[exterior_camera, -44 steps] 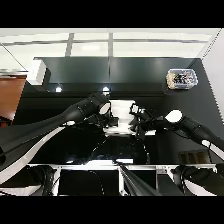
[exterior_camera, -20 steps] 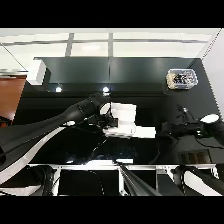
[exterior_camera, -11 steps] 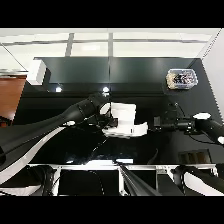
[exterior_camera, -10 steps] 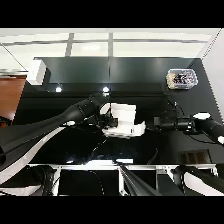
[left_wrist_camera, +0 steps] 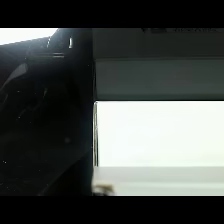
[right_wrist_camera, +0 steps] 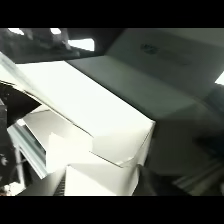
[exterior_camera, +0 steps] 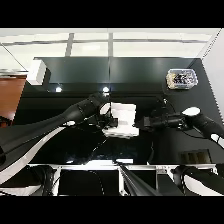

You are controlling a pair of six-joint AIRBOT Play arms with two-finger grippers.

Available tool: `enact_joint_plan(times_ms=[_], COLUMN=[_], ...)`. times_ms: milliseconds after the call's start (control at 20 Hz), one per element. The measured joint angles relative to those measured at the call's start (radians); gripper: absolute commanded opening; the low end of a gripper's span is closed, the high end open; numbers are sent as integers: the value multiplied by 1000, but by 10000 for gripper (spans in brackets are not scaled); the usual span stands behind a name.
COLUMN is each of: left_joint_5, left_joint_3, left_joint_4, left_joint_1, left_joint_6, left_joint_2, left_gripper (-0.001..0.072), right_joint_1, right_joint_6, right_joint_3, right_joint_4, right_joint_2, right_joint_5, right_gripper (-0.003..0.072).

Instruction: Fold the box and place the chain.

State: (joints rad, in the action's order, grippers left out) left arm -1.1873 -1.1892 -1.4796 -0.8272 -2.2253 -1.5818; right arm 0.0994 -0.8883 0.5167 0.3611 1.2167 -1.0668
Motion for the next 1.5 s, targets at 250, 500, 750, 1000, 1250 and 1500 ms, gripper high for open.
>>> enact_joint_plan(times_ms=[250,500,750,1000,1250,1500], left_joint_5=[0,0,2,2,2,1], left_joint_3=[0,0,0,0,0,0], left_joint_4=[0,0,0,0,0,0], left_joint_1=[0,0,0,0,0,0], left_joint_6=[0,0,0,0,0,0], left_joint_2=[0,0,0,0,0,0], left_gripper=[27,27,27,27,27,27], right_joint_1=[122,253,397,485,540,554], right_joint_6=[-243,-518,-834,-1057,-1226,-1289], right_joint_3=[122,204,264,343,402,416], right_joint_4=[193,412,680,847,953,984], right_joint_2=[0,0,3,32,59,64], right_joint_5=[31,72,111,74,25,-48], right_gripper=[455,400,399,399,398,398])
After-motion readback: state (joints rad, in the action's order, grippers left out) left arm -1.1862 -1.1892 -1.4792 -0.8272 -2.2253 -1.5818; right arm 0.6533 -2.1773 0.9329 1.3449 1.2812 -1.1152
